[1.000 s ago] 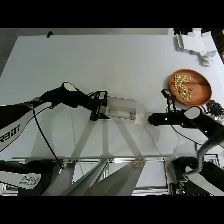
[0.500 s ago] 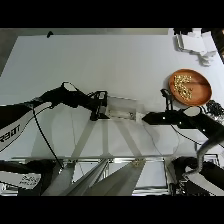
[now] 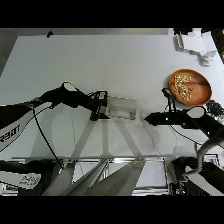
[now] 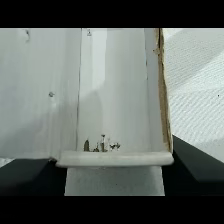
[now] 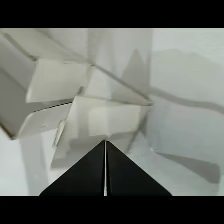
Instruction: Fold the box and place the chain.
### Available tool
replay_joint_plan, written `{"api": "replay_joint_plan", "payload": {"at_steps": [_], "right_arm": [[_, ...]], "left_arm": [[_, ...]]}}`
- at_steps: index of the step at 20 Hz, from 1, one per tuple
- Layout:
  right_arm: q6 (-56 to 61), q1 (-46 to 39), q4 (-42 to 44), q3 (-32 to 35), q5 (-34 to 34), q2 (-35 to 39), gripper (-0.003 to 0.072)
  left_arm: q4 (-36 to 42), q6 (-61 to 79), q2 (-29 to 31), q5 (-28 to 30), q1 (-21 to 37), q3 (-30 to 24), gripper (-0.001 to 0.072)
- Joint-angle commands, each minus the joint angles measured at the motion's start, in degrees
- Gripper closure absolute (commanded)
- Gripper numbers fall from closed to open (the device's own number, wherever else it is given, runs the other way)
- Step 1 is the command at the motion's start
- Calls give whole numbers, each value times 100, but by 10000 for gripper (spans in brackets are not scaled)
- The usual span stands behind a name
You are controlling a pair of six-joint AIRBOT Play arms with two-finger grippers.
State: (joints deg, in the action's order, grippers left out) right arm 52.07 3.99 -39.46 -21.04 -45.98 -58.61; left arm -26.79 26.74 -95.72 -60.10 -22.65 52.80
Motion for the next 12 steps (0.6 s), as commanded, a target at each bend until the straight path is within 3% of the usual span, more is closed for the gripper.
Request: {"api": "replay_joint_plan", "payload": {"at_steps": [1,12], "right_arm": [[247,-229,-439,0,-17,72,686],[164,-262,264,2,118,-715,688]], "left_arm": [[0,2,2,-11,7,7,492],[-2,0,4,-11,4,7,492]]}}
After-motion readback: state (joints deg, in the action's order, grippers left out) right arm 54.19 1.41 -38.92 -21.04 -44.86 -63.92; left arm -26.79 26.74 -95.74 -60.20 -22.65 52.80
